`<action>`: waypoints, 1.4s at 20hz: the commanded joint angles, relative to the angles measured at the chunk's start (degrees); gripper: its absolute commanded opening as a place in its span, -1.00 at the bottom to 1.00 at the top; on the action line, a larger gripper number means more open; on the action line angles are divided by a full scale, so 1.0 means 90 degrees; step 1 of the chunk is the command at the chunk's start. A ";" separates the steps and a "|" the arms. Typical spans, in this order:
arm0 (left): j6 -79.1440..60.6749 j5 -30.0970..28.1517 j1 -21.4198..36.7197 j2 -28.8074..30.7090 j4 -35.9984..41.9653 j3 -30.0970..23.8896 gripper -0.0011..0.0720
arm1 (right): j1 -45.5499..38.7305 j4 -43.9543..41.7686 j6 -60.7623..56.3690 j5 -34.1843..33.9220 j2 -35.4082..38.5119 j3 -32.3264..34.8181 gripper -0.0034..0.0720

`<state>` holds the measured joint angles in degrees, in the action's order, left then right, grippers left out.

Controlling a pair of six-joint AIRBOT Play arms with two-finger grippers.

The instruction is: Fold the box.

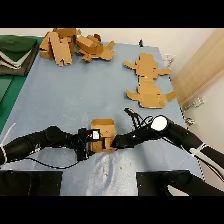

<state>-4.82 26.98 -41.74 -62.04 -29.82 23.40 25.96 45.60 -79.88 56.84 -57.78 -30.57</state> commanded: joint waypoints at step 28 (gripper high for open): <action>0.0039 0.0005 -0.0005 -0.0211 0.0002 0.0012 0.31 | 0.2487 0.4158 -0.5639 -0.0058 -0.1841 -0.2064 0.20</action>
<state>-4.45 27.07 -41.74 -63.90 -29.74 23.49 46.57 81.56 -128.25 55.18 -71.44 -46.98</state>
